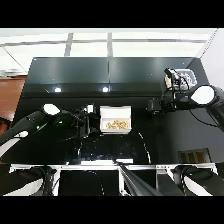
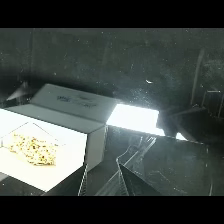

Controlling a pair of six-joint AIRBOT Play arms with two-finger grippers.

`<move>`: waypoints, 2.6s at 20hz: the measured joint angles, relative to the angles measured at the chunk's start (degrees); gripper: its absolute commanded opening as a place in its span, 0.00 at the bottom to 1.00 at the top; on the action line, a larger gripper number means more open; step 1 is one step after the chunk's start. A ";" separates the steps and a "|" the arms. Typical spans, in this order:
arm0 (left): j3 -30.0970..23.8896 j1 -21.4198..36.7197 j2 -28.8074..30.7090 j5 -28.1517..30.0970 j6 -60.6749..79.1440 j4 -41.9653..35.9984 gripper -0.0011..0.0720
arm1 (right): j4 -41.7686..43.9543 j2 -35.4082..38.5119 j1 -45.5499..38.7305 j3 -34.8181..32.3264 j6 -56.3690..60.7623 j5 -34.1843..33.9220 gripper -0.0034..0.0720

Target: Fold the box and place the chain.

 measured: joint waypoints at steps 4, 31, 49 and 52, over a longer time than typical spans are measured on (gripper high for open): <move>0.68 -2.23 -1.51 0.11 2.05 -0.48 0.99 | 0.04 0.00 0.00 0.00 0.15 0.00 0.36; 5.09 -7.63 -5.55 1.95 2.86 0.57 0.48 | 0.15 -0.04 0.00 0.00 0.15 -0.92 0.63; 5.09 -7.80 -5.57 1.90 2.84 0.83 0.48 | 15.76 -12.13 6.14 4.61 -51.89 2.08 0.93; 5.09 -7.80 -5.57 1.90 2.82 0.83 0.48 | 15.06 -12.24 8.96 3.23 -60.13 1.92 0.93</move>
